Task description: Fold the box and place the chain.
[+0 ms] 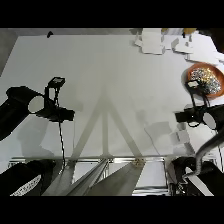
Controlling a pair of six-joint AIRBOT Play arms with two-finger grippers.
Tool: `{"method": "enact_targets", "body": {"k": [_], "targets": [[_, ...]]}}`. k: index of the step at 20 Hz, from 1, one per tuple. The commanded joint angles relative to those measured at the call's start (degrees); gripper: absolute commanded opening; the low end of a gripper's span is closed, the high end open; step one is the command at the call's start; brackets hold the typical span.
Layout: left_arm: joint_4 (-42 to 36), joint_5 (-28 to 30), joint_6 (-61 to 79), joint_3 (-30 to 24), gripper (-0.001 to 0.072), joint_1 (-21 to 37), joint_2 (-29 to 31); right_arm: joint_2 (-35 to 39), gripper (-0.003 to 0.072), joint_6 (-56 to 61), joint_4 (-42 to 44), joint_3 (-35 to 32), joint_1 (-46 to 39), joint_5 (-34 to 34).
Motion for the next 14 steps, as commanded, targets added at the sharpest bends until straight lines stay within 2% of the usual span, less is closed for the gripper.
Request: {"method": "enact_targets", "body": {"k": [1,3,4,5,6,11,14], "targets": [[0.02,0.0,0.02,0.0,0.0009,0.02,-0.02,-1.84,0.0016,-3.1,-17.05,0.13,-12.39,-2.84],[0.02,0.02,0.02,0.0,0.0009,0.02,-0.04,-4.79,0.0032,-4.44,-17.31,0.63,-22.73,-6.78],[0.02,0.0,0.02,0.0,0.0009,0.02,-0.04,-7.06,0.0215,-4.61,-17.22,1.27,-26.75,-7.45],[0.0,0.02,0.02,0.0,0.0009,0.02,-0.04,-9.68,0.0433,-4.66,-17.22,2.36,-29.53,-7.52],[0.0,0.02,0.02,0.0,0.0009,0.02,-0.04,-12.26,0.0546,-4.85,-17.22,3.93,-31.45,-7.23],[0.0,0.0,0.02,0.0,0.0009,0.02,-0.04,-25.97,0.0539,-9.77,-17.2,17.9,-38.12,0.13],[0.0,0.0,0.02,0.0,0.0009,0.02,-0.04,-28.68,0.0537,-15.72,-14.12,21.07,-43.1,0.2]]}}
